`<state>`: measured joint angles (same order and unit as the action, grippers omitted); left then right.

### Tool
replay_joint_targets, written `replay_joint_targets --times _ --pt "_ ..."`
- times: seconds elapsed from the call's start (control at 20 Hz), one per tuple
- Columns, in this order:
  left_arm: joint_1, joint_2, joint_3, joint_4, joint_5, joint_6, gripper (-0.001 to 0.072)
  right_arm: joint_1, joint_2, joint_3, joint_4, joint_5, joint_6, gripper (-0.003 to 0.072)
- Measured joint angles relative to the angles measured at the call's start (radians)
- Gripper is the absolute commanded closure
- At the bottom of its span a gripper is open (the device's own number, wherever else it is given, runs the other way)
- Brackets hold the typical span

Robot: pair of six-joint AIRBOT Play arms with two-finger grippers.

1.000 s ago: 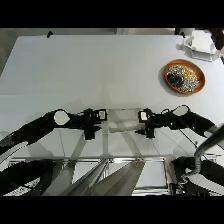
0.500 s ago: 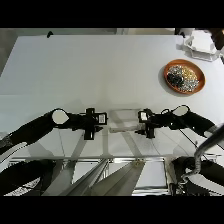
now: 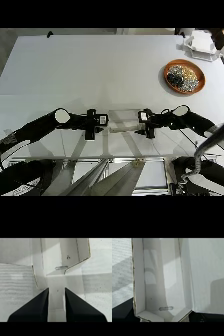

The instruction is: Fold the box and place the chain.

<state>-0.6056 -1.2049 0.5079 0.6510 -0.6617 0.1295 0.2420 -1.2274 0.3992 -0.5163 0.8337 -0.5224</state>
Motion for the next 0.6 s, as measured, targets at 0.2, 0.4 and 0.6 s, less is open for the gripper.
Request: replay_joint_targets --times 0.2,0.4,0.6 --pt "0.002 -0.002 0.000 -0.005 0.002 0.002 0.0476 0.000 0.000 0.000 0.000 0.000 0.000 0.0270" --pt "0.002 -0.002 0.000 -0.007 0.009 0.002 0.0476 0.000 0.000 0.000 0.000 0.000 0.000 0.0270" --pt "0.010 -0.002 0.000 -0.007 -0.010 0.002 0.0475 0.000 0.000 0.000 0.000 0.000 0.000 0.0270"
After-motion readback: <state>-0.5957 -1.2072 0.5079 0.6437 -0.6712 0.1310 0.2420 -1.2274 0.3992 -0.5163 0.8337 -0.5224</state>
